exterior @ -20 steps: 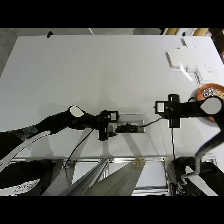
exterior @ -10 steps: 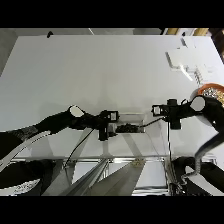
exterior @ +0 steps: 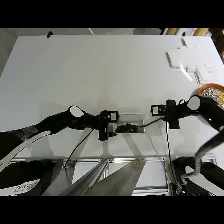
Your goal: Fold the box and place the chain.
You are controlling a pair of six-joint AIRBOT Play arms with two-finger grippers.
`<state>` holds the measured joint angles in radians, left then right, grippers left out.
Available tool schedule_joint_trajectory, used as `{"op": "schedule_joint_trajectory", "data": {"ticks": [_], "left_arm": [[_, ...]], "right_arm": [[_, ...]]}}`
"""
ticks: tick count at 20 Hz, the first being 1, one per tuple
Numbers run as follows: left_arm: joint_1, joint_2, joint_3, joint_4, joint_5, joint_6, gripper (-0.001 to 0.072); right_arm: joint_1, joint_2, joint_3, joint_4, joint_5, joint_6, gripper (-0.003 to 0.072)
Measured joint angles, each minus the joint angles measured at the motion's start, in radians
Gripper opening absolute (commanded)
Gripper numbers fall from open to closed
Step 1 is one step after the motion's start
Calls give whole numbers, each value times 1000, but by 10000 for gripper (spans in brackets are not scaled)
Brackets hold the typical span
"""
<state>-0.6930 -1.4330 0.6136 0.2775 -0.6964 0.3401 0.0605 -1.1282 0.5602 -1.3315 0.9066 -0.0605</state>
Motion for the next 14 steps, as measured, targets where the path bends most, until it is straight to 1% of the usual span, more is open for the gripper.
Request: {"op": "schedule_joint_trajectory", "data": {"ticks": [4, 6, 8, 11, 14], "left_arm": [[0, 0, 0, 0, 0, 0, 344], [0, 0, 0, 0, 0, 0, 344], [0, 0, 0, 0, 0, 0, 344], [0, 0, 0, 0, 0, 0, 344], [0, 0, 0, 0, 0, 0, 344]], "right_arm": [[0, -3, 0, 1, 29, 0, 11], [2, 26, -1, 1, 87, 4, 11], [2, 77, 0, 24, 112, 13, 11], [2, 175, 0, 171, 151, 19, 12], [16, 262, 0, 379, 195, -4, 12]]}}
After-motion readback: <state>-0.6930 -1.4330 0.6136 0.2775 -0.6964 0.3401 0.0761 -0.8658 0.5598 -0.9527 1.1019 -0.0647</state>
